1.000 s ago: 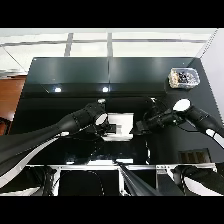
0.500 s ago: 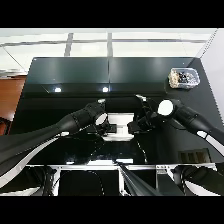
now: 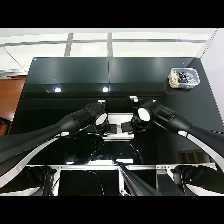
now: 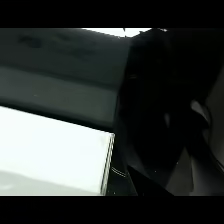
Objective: Fold the box and place the chain.
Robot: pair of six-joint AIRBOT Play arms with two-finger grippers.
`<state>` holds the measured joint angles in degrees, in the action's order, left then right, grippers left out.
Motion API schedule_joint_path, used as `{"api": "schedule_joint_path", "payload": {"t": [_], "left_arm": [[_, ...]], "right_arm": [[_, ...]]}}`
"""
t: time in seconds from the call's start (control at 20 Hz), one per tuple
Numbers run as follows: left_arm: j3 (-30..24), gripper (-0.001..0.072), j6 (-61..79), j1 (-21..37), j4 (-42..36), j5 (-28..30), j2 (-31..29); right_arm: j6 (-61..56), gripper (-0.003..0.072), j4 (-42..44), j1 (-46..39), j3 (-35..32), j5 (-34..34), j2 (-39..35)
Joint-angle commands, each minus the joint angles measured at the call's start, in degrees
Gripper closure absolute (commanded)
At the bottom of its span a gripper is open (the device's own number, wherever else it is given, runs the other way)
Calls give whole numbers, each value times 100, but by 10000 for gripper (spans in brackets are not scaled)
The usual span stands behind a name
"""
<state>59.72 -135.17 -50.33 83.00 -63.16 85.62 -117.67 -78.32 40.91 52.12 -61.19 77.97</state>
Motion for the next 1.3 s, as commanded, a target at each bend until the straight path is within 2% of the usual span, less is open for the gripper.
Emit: {"api": "schedule_joint_path", "payload": {"t": [0.0,0.1,0.15,0.2,0.4,0.45,0.5,0.55,0.6,0.7,0.75,0.8,0.85,1.0,1.1,1.2,1.25], "left_arm": [[4,680,-7,2,9,4,-2],[4,680,-7,2,9,2,-2],[4,680,-7,2,9,7,-2],[4,680,-7,2,9,7,-2],[4,680,-7,0,7,7,-2],[4,680,-7,0,9,4,-2],[4,680,-7,2,9,4,-2],[4,680,-7,0,9,7,-2],[4,680,-7,2,9,7,-2],[4,680,-7,0,9,7,-2],[4,680,-7,2,9,7,-2],[4,680,-7,2,9,9,-2],[4,681,-7,2,9,9,-2],[4,680,-7,2,9,9,-2],[4,680,-7,2,9,9,-2],[4,680,-7,2,9,7,-2],[4,680,-7,2,9,4,-2]], "right_arm": [[-586,388,-334,254,70,-85,192],[-629,401,-334,280,70,-52,205],[-632,618,-339,280,68,-52,205],[-667,663,-339,280,68,-50,208],[-905,659,-391,278,70,-50,205],[-914,531,-374,278,70,-44,205],[-920,514,-374,278,70,-48,205],[-918,540,-378,278,70,-48,205],[-918,664,-387,278,70,-48,205],[-918,663,-389,278,70,-46,205],[-918,645,-407,278,70,-44,205],[-918,465,-407,278,72,-52,195],[-903,368,-407,278,72,-103,151],[-634,369,-431,275,72,-201,-389],[-426,369,-514,219,72,-249,-1115],[-348,368,-951,7,72,-402,-1888],[-348,368,-1528,-144,70,-544,-2216]]}}
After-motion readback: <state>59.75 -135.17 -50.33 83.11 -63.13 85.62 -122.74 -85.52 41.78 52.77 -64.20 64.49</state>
